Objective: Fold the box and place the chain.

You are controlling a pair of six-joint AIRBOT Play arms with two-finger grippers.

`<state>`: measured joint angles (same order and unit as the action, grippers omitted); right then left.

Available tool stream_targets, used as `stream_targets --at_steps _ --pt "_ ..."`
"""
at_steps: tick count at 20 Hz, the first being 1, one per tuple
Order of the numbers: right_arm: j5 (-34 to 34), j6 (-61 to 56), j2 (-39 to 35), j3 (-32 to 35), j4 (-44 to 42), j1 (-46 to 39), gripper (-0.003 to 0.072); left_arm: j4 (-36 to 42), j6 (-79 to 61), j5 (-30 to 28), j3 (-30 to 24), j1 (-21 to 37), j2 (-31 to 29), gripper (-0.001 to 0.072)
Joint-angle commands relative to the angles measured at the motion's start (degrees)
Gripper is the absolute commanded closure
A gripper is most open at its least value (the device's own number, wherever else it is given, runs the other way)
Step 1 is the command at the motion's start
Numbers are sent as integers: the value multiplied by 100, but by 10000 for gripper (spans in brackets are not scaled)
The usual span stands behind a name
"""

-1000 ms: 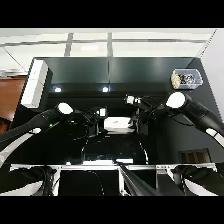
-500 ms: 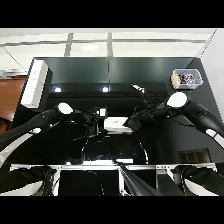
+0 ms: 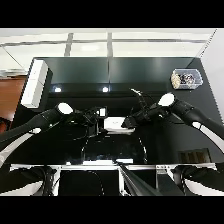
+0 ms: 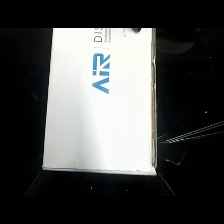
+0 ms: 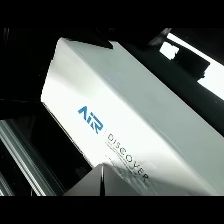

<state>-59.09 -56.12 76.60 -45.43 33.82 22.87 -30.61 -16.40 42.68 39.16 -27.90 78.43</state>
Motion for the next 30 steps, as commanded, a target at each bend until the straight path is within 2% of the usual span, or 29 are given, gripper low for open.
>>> stream_targets --at_steps 1,4,7,8,9,12,14,16,19,21,23,25,30 --pt "-262 72 -44 -118 72 -35 670 0 -9 -7 2 -2 2 304" --pt "-861 68 -452 -435 76 -455 670 0 -7 -11 2 -2 2 304" --pt "-1305 63 -1117 -564 81 -1320 670 -46 348 22 33 4 -39 291" --pt "-1434 61 -1325 -564 101 -1635 670 -378 496 236 96 2 -94 87" --pt "-1593 59 -1521 -564 144 -1978 670 -798 734 450 195 0 -177 -9" --pt "-2041 11 -1869 -564 446 -2791 670 -1729 2208 881 520 0 -649 -9" --pt "-2214 -37 -1884 -562 575 -3123 670 -1792 2822 1182 776 -7 -907 -9" --pt "-2070 -48 -1884 -562 671 -3239 670 -1663 3357 1132 1178 -192 -907 -8" --pt "-1786 -48 -1884 -562 680 -3239 670 -1679 3928 551 1867 -767 -442 -8" --pt "-1698 -46 -1884 -562 682 -3239 670 -1694 3950 507 2396 -1088 173 -8" --pt "-1655 -39 -1884 -562 697 -3239 670 -1762 4319 640 2802 -1255 776 -8" --pt "-1655 4 -1884 -562 721 -3239 670 -1884 4590 1029 3029 -1294 1167 -8" --pt "-1646 188 -1884 -562 721 -3239 670 -1893 4673 1464 3071 -1290 1261 -8"
